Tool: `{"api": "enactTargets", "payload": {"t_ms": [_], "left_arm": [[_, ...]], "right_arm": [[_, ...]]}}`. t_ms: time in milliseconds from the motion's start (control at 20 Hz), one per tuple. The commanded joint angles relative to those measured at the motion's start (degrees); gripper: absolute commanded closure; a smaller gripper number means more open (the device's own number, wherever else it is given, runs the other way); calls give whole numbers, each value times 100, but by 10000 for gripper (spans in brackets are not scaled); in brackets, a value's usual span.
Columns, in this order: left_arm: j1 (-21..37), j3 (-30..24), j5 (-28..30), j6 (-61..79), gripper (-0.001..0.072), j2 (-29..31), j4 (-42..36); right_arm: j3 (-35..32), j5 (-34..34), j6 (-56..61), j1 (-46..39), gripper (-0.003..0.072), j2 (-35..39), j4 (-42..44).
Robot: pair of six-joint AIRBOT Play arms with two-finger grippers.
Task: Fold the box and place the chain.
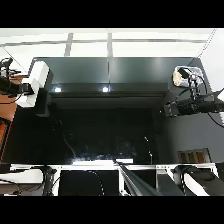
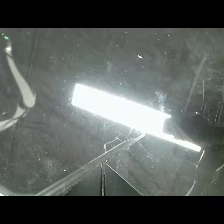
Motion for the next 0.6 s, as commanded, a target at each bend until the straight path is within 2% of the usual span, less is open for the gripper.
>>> {"api": "enactTargets", "payload": {"t_ms": [0,50,100,150,200,300,400,500,550], "left_arm": [[15,232,170,146,445,-448,-70],[15,232,192,146,424,-516,-66],[15,232,223,144,372,-577,-68],[13,232,236,144,137,-612,-79],[-17,249,240,142,2,-610,-79],[-61,627,-44,140,3,-610,-63],[-122,1403,-566,61,3,-610,-245],[-201,2293,-1241,-1082,7,-570,-293],[-243,2562,-1556,-1552,53,-490,-446]], "right_arm": [[0,-94,7,-2,673,4,2],[0,-138,7,-2,673,4,4],[0,-184,9,-2,673,4,4],[0,-221,9,-2,673,4,9],[0,-262,15,-2,673,4,22],[0,-332,24,0,673,4,98],[0,-422,24,0,673,2,205],[0,-442,20,-2,673,2,186],[0,-463,17,-2,673,2,133]]}}
